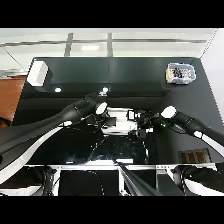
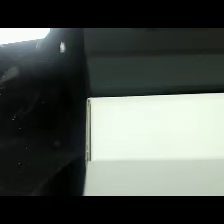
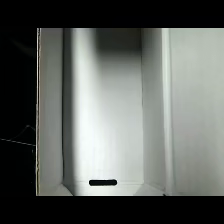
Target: Fold the box and place the chain.
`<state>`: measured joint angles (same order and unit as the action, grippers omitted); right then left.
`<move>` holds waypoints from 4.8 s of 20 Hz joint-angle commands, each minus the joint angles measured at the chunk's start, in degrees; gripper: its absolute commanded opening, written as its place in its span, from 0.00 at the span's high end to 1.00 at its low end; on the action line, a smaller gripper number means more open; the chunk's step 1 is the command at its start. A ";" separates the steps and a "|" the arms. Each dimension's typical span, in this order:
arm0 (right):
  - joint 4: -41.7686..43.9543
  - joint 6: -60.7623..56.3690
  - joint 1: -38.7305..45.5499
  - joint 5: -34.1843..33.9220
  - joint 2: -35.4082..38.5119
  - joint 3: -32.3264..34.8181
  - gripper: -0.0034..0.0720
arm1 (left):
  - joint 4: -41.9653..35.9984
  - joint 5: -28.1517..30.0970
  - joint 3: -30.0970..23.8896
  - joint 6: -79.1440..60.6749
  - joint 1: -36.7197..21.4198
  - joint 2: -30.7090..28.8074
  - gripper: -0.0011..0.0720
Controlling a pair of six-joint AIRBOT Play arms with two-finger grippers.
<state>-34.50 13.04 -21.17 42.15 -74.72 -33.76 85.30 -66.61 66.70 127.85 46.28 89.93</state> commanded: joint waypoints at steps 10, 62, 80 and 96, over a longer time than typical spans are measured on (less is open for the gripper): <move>-0.02 0.07 -0.02 0.02 -0.02 -0.02 0.73 | 1.27 -1.55 1.66 0.50 0.35 0.72 0.51; 6.43 -14.82 -1.49 5.81 4.26 -0.92 0.66 | 2.08 -2.84 1.64 2.71 0.33 0.72 0.95; -12.76 -85.68 37.40 21.73 13.60 1.40 0.93 | 2.08 -2.89 1.64 2.69 0.33 0.72 0.95; 10.29 -69.81 16.22 26.12 3.04 -2.51 0.19 | 2.10 -2.86 1.64 2.67 0.33 0.72 0.95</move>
<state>-25.17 -57.69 -2.68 65.34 -71.50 -33.06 87.42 -69.58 68.34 130.50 46.63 90.65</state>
